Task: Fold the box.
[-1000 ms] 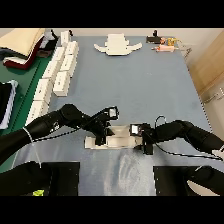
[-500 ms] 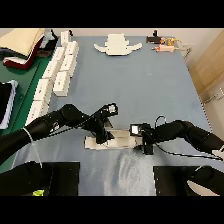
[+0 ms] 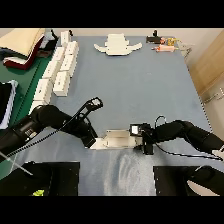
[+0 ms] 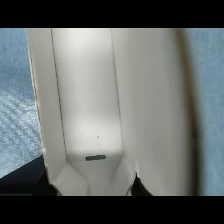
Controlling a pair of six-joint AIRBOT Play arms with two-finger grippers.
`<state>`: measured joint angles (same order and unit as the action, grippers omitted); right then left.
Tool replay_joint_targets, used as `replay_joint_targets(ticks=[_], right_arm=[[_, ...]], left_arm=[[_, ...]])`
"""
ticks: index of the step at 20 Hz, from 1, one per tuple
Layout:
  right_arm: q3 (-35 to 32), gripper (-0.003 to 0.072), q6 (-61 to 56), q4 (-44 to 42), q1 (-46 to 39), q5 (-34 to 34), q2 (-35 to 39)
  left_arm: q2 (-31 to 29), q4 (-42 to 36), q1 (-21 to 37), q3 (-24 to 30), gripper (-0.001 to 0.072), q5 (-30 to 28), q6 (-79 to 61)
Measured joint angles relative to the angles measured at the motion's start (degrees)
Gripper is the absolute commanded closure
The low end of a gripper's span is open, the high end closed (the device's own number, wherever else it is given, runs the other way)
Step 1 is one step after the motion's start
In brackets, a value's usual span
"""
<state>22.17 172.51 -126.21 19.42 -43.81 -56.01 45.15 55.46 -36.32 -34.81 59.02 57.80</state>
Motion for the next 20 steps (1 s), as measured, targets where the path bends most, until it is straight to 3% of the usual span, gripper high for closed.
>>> replay_joint_targets(ticks=[3,8,13,20], right_arm=[[0.0,0.0216,0.0,-0.02,0.0,0.02,0.02],[0.0,0.0217,0.0,-0.02,0.0,0.02,0.0],[-0.02,0.0216,-0.02,-0.04,0.0,0.02,0.02],[-0.02,0.0217,-0.13,-0.11,0.0,0.04,0.02]], left_arm=[[-1.2,-4.94,-2.95,0.0,0.0696,1.03,9.6],[6.45,-18.75,-9.05,-0.48,0.0697,-12.07,15.28],[11.98,-25.27,-6.88,-1.09,0.0697,-23.67,17.05],[18.99,-27.19,-3.8,-1.2,0.0697,-27.87,18.51]])
